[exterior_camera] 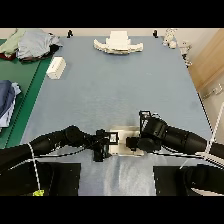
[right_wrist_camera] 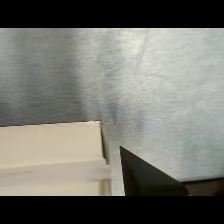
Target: Fold the box.
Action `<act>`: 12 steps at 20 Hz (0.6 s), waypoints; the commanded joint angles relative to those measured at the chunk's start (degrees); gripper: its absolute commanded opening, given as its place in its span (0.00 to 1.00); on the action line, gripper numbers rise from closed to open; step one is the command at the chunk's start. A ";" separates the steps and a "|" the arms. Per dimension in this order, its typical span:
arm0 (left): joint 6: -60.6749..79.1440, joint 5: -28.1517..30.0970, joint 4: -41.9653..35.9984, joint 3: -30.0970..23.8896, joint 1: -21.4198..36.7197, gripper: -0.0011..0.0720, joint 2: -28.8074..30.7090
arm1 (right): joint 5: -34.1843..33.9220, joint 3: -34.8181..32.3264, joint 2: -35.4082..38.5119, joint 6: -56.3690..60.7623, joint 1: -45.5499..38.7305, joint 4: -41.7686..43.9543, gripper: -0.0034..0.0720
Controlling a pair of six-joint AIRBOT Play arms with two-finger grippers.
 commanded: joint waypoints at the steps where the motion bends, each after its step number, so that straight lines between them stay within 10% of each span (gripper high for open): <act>1: 0.00 -0.04 0.02 0.02 0.04 0.58 -0.04 | -3.41 0.17 -0.33 3.48 0.42 -2.25 0.60; 12: 0.02 -0.07 0.02 0.02 0.04 0.58 -0.04 | -0.46 0.17 -1.81 2.78 0.44 -2.12 0.05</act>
